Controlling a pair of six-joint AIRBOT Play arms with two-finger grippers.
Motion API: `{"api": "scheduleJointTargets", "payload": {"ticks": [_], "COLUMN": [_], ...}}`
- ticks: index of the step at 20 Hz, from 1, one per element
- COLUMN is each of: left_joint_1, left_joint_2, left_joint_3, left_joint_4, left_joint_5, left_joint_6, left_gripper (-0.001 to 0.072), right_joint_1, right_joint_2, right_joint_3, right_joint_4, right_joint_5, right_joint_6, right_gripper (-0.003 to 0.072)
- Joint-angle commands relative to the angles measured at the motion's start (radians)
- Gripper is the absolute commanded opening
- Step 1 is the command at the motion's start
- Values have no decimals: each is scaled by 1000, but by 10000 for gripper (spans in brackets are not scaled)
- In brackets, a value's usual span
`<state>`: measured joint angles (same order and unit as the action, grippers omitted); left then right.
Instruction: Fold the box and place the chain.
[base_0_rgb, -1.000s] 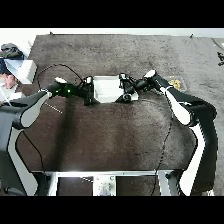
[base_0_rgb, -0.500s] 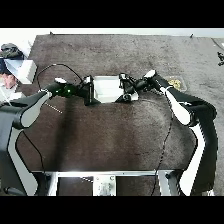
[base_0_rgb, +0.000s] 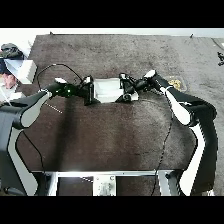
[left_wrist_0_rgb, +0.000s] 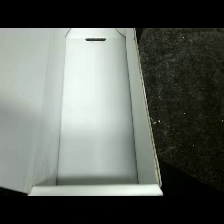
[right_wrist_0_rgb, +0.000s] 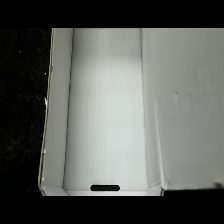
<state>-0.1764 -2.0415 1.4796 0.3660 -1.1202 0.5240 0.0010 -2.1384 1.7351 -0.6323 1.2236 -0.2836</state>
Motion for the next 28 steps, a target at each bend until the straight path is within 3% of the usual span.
{"api": "scheduleJointTargets", "payload": {"ticks": [1,28], "left_joint_1": [1,1], "left_joint_2": [-1,0], "left_joint_3": [1,1], "left_joint_4": [34,45], "left_joint_5": [6,5], "left_joint_6": [1,1], "left_gripper": [366,366], "right_joint_1": [1,1], "right_joint_2": [0,0], "right_joint_3": [1,1], "right_joint_4": [0,0], "right_joint_5": [0,0], "right_joint_6": [0,-8], "right_gripper": [433,433]}}
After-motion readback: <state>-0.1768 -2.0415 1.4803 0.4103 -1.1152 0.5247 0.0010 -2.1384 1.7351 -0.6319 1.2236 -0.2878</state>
